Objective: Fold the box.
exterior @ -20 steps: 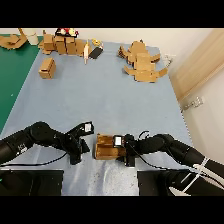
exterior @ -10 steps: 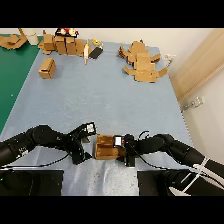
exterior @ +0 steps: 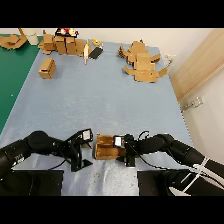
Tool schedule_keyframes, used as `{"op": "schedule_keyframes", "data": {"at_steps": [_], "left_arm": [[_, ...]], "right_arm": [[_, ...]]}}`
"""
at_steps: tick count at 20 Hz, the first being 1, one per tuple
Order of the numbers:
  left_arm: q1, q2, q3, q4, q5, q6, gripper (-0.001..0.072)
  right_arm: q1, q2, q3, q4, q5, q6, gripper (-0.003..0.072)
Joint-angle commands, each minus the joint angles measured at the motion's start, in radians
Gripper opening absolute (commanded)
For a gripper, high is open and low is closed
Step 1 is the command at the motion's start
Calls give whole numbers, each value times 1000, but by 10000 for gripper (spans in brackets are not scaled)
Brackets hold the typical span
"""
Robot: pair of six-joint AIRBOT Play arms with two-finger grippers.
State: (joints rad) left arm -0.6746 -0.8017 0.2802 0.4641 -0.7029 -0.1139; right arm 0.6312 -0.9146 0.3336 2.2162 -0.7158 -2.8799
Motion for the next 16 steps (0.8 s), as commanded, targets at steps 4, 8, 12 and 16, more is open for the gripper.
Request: {"op": "schedule_keyframes", "data": {"at_steps": [4,8,12,16], "left_arm": [[15,34,-100,-224,87,306,698],[14,-31,-63,-206,54,309,698],[15,-95,-19,-185,59,320,698],[15,-177,14,-169,20,320,698]], "right_arm": [[-1,0,0,-3,0,0,435],[-1,0,0,-3,0,0,435],[-1,0,0,-3,1,0,435],[-1,0,0,-3,1,0,435]]}}
